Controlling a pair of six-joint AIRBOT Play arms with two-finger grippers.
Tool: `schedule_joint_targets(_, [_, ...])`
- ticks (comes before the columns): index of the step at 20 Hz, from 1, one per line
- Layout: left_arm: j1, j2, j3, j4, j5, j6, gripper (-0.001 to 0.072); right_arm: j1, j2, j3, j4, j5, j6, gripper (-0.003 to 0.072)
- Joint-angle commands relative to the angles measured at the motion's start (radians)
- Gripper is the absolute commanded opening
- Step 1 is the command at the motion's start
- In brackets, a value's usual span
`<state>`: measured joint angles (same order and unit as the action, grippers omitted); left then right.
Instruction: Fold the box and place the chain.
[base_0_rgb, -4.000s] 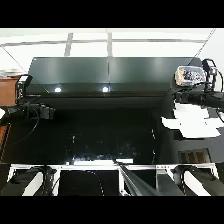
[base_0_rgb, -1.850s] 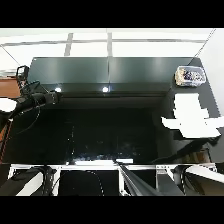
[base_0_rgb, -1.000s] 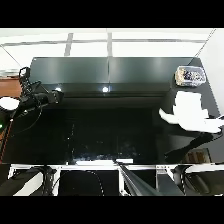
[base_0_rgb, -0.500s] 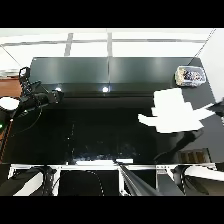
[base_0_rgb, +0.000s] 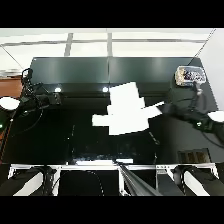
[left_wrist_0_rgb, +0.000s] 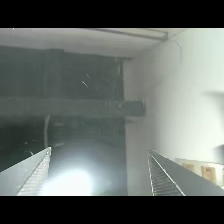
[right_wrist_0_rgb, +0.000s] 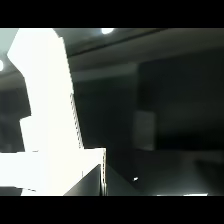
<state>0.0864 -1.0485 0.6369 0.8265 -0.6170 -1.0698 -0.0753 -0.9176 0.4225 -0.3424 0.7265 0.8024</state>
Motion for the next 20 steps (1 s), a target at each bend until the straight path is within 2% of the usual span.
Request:
schedule_joint_targets(1, [-0.002, -0.011, 0.001, -0.068, -0.035, 0.000, 0.0704, 0.331, 0.040, -0.058, 0.059, -0.352, -0.036, 0.0016])
schedule_joint_targets(4, [-0.011, -0.045, 0.003, -0.171, -0.097, 0.014, 0.0704, 0.409, 0.037, -0.058, 0.057, -0.412, -0.036, 0.0017])
schedule_joint_targets(6, [-0.039, -0.126, 0.046, -0.212, -0.275, 0.049, 0.0704, 0.409, 0.037, -0.058, 0.057, -0.405, -0.036, 0.0017])
schedule_joint_targets(8, [-0.066, -0.247, 0.109, -0.336, -0.457, 0.177, 0.0703, 0.409, 0.037, -0.058, 0.057, -0.401, -0.035, 0.0017])
schedule_joint_targets(9, [-0.077, -0.305, 0.130, -0.431, -0.501, 0.254, 0.0703, 0.410, 0.037, -0.059, 0.057, -0.393, -0.035, 0.0017])
schedule_joint_targets(11, [-0.093, -0.405, 0.163, -0.537, -0.509, 0.290, 0.0702, 0.410, 0.037, -0.059, 0.058, -0.390, -0.021, 0.0017])
schedule_joint_targets(15, [-0.171, -0.559, 0.277, -0.534, -0.537, 0.301, 0.0702, 0.410, 0.037, -0.059, 0.058, -0.391, -0.021, 0.0017])
schedule_joint_targets(18, [-0.221, -0.652, 0.387, -0.393, -0.556, 0.176, 0.0702, 0.410, 0.037, -0.059, 0.058, -0.391, -0.021, 0.0017])
schedule_joint_targets(20, [-0.240, -0.707, 0.451, -0.347, -0.643, 0.168, 0.0702, 0.410, 0.037, -0.059, 0.058, -0.390, -0.021, 0.0017])
